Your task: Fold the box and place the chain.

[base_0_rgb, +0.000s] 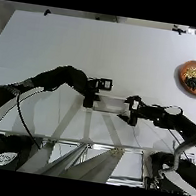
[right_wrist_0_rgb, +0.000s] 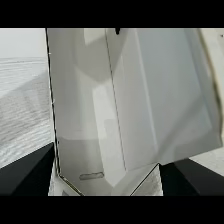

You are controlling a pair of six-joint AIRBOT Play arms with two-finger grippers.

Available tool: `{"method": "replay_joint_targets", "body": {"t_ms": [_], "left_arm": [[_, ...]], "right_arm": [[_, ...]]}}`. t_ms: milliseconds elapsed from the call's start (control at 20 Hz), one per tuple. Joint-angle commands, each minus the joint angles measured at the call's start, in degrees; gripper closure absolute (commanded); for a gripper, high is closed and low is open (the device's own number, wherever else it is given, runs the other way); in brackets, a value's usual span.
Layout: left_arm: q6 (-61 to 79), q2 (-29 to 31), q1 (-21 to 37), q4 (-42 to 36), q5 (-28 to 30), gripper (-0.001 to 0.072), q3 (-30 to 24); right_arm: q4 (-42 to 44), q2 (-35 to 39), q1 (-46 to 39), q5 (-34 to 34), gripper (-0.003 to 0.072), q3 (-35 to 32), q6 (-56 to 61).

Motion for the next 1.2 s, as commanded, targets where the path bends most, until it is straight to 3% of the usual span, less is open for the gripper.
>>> {"method": "replay_joint_targets", "body": {"t_ms": [0, 450, 800, 1150], "left_arm": [[0.0, 0.0, 0.0, 0.1, 0.2, 0.0697, 0.0], [0.0, 0.0, 0.0, 0.1, 0.2, 0.0697, 0.0], [0.0, 0.0, 0.0, 0.1, 0.2, 0.0697, 0.0], [0.0, 0.0, 0.0, 0.1, 0.2, 0.0697, 0.0]], "right_arm": [[2.1, -2.2, -0.4, 3.3, 0.0025, 0.2, -3.5], [0.6, -1.9, -4.0, 6.5, 0.0029, 3.4, -0.2], [-6.5, -1.1, -4.3, 6.3, 0.0023, 3.4, 3.2], [-9.0, 3.2, -7.9, 6.6, 0.0012, 3.5, 9.0]]}}
